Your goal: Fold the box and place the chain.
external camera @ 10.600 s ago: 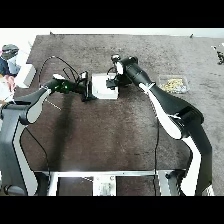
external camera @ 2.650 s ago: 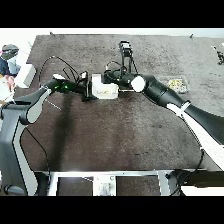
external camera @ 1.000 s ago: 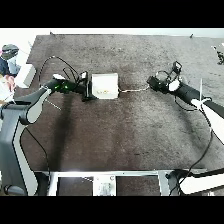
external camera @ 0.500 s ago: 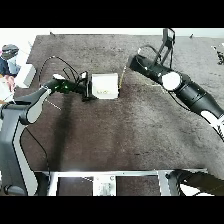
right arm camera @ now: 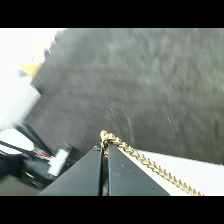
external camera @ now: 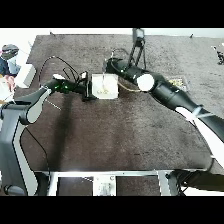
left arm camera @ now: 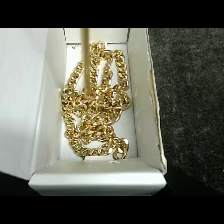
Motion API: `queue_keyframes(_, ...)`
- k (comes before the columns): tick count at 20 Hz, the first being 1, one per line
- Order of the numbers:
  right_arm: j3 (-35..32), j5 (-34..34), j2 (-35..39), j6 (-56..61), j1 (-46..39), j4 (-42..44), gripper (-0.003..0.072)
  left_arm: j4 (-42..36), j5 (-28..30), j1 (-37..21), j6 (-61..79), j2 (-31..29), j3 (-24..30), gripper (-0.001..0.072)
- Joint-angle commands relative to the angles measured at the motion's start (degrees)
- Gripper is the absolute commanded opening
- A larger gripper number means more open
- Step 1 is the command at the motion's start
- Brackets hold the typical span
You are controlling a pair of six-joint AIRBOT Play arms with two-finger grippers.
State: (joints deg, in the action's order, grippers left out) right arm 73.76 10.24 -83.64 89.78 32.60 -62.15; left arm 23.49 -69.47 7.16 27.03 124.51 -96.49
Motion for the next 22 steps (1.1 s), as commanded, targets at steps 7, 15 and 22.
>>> queue_keyframes(7,-1.9,15.4,-1.8,0.0,-6.3,-7.6,0.0284,0.0,0.0,-0.1,0.0,0.0,0.0,0.0277)
queue_keyframes(15,-20.3,15.5,5.6,7.2,-28.8,-7.6,0.035,0.0,0.0,-0.1,0.0,0.0,0.0,0.0277)
queue_keyframes(22,-20.3,4.8,-3.8,8.0,-32.8,-0.6,0.0385,0.0,0.0,-0.1,0.0,0.0,0.0,0.0277)
